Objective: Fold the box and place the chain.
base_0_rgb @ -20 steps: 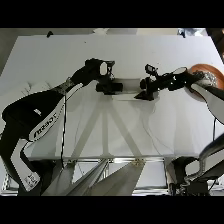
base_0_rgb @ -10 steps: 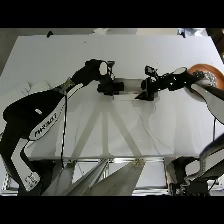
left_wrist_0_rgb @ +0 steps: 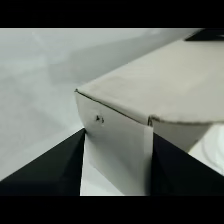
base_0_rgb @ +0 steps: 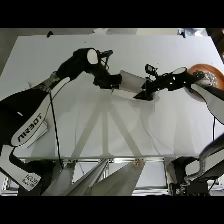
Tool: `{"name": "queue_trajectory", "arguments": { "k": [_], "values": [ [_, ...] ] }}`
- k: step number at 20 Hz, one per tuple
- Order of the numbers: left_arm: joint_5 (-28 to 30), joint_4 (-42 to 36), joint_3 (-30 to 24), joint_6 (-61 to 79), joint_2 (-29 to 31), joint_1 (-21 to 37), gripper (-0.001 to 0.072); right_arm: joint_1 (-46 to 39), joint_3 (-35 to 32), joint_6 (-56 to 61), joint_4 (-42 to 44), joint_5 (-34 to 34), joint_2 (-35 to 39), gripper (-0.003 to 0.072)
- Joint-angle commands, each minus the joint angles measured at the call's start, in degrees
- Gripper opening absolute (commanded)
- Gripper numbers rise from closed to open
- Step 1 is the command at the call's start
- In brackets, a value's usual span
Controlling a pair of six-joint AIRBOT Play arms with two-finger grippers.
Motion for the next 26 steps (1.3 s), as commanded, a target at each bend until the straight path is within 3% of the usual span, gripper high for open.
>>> {"name": "queue_trajectory", "arguments": {
  "k": [1, 7, 8, 10, 11, 17, 20, 22, 23, 26],
  "values": [
    [-10.2, -0.3, 0.0, 7.8, 3.7, 3.5, 0.0358, -0.1, 0.0, 0.0, -1.1, -0.8, 0.0, 0.0497],
    [-6.7, 2.4, -0.5, 11.7, 2.1, 3.0, 0.0361, 0.0, 0.0, 0.0, -1.0, -0.8, 0.0, 0.0497],
    [-5.2, 2.4, -0.5, 15.7, 1.8, 2.9, 0.0364, -0.1, 0.0, 0.0, -1.0, -0.9, 0.0, 0.0497],
    [-3.5, 2.3, -0.5, 28.7, 1.8, 2.9, 0.0509, -0.2, 0.0, 0.0, -1.1, -0.9, 0.0, 0.0497],
    [-3.6, 1.9, -0.5, 35.1, 1.9, 3.3, 0.0533, -0.2, 0.0, 0.0, -1.1, -0.9, 0.0, 0.0497],
    [-6.7, -8.4, -0.6, 58.9, 1.9, 10.7, 0.053, -0.2, 0.0, 0.0, -1.1, -0.8, 0.0, 0.0497],
    [-5.0, -12.4, -4.6, 71.9, 2.6, 14.1, 0.0544, -0.2, 0.0, 0.0, -1.1, -0.9, 0.0, 0.0497],
    [-0.6, -14.1, -9.4, 80.3, 3.4, 14.8, 0.0674, -0.2, 0.0, 0.0, -1.1, -0.8, 0.0, 0.0497],
    [1.7, -15.1, -11.8, 85.2, 3.5, 14.8, 0.0706, -0.2, 0.0, 0.0, -1.1, -0.9, 0.0, 0.0497],
    [5.4, -22.8, -17.9, 104.7, 3.5, 14.8, 0.0706, -0.2, 0.0, 0.0, -1.1, -0.8, 0.0, 0.0497]
  ]
}}
